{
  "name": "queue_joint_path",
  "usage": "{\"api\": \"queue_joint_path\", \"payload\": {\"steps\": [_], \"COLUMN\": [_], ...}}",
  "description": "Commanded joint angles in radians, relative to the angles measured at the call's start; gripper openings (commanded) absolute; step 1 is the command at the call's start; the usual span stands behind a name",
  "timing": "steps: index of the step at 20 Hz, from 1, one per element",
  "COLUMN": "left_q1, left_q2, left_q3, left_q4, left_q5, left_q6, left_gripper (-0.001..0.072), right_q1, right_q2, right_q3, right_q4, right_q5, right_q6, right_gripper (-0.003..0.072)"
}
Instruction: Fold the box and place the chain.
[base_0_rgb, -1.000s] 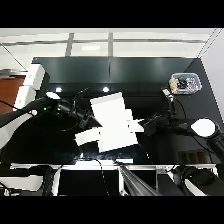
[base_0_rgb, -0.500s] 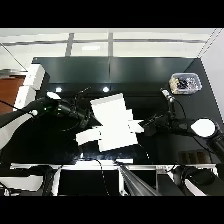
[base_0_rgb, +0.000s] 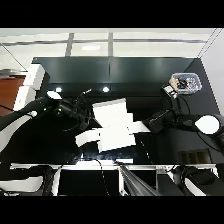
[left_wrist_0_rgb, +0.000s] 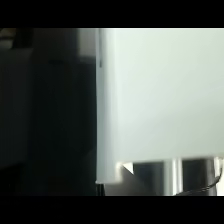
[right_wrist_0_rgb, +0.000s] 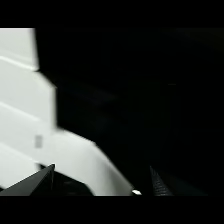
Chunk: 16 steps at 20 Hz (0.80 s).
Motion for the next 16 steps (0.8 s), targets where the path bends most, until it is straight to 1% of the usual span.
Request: {"api": "queue_joint_path", "payload": {"steps": [1,2,3,5,7,9,11,13,14,16], "left_q1": [-0.08,-0.12,-0.16,-0.205,-0.245,-0.282,-0.279,-0.278,-0.278,-0.277], "left_q2": [0.096,0.133,0.171,0.228,0.28,0.323,0.335,0.334,0.331,0.32], "left_q3": [-0.001,-0.004,-0.014,-0.056,-0.106,-0.169,-0.23,-0.268,-0.277,-0.282], "left_q4": [0.062,0.084,0.099,0.099,0.084,0.095,0.096,0.093,0.09,0.092], "left_q5": [0.119,0.164,0.215,0.298,0.315,0.373,0.428,0.495,0.517,0.53], "left_q6": [0.008,0.032,0.054,0.061,0.103,0.132,0.169,0.269,0.319,0.355], "left_gripper": [0.0027,0.0026,0.0027,0.0027,0.0027,0.0027,0.0027,0.0028,0.0029,0.0031], "right_q1": [-0.034,-0.034,-0.034,-0.034,-0.034,-0.034,-0.034,-0.034,-0.034,-0.034], "right_q2": [0.001,0.001,0.001,0.001,0.001,0.001,0.0,-0.002,-0.003,-0.003], "right_q3": [0.02,0.02,0.02,0.02,0.02,0.02,0.02,0.02,0.02,0.02], "right_q4": [-0.266,-0.308,-0.323,-0.33,-0.334,-0.34,-0.34,-0.34,-0.341,-0.341], "right_q5": [-0.081,-0.116,-0.143,-0.177,-0.174,-0.173,-0.175,-0.175,-0.174,-0.174], "right_q6": [0.0,0.0,0.0,0.0,0.0,0.0,0.0,0.0,0.0,0.0], "right_gripper": [0.0691,0.0691,0.0691,0.0692,0.0692,0.0691,0.0692,0.0692,0.0692,0.0692]}}
